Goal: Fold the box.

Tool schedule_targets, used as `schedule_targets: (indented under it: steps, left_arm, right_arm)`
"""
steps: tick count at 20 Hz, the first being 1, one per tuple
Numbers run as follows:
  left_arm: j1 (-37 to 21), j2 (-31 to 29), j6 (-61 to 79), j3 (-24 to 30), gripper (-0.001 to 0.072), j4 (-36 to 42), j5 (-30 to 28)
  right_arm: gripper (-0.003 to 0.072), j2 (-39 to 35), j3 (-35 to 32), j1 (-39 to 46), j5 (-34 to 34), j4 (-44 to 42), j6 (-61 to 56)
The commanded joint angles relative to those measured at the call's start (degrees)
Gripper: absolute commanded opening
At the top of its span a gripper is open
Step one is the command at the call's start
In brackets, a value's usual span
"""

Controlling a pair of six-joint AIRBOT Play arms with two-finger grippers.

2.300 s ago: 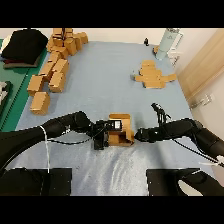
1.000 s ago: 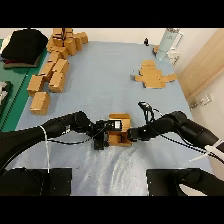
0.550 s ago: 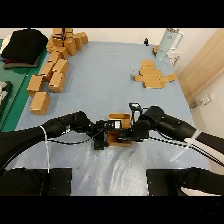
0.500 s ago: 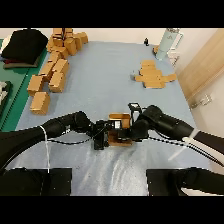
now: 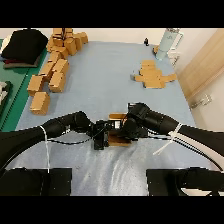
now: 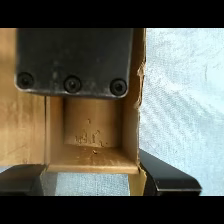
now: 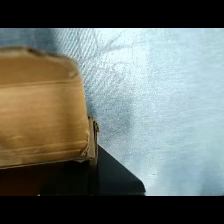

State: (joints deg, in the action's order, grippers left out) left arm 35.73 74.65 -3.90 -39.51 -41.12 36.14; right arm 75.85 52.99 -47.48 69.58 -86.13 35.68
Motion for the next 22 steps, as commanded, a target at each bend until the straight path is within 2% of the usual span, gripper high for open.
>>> schedule_targets:
  steps: [1, 2, 3, 4, 5, 13, 19, 20, 21, 22]
  left_arm:
    - [0.0, 0.0, 0.0, -0.1, 0.0412, 0.0, 0.0]
    - [0.0, 0.0, 0.0, -0.1, 0.0412, 0.0, 0.0]
    - [0.0, 0.0, 0.0, -0.1, 0.0412, 0.0, 0.0]
    - [0.0, 0.0, 0.0, -0.1, 0.0412, 0.0, 0.0]
    - [0.0, 0.0, 0.0, -0.1, 0.0412, 0.0, 0.0]
    - [0.0, 0.0, 0.0, -0.1, 0.0411, 0.0, 0.0]
    - [0.0, 0.0, 0.0, -0.1, 0.0412, 0.0, 0.0]
    - [0.0, 0.0, 0.0, -0.1, 0.0412, 0.0, 0.0]
    - [0.0, 0.0, 0.0, -0.1, 0.0412, 0.0, 0.0]
    - [0.0, 0.0, 0.0, -0.1, 0.0412, 0.0, 0.0]
  right_arm:
    - [0.0004, 0.3, 0.3, 0.0, 1.5, 1.3, -0.7]
    - [0.0005, 0.3, 0.3, 0.0, 1.4, 1.4, -0.7]
    - [0.0074, 0.2, 0.3, 0.0, 1.5, 1.3, -0.6]
    - [0.0286, 0.1, 0.3, 0.0, 1.5, 1.3, -0.2]
    - [0.0363, 0.0, 0.4, 0.0, 1.5, 1.1, 0.3]
    - [0.0363, -4.6, 1.0, 0.0, 2.7, -1.5, 0.3]
    - [0.0355, -9.5, 1.7, 0.5, 9.9, -0.9, 0.1]
    - [0.0325, -9.7, 1.7, 1.0, 10.8, -0.6, 0.2]
    - [0.0259, -9.8, 1.7, 1.3, 11.6, 0.1, 0.2]
    - [0.0256, -9.9, 1.7, 1.8, 12.3, 1.3, 0.4]
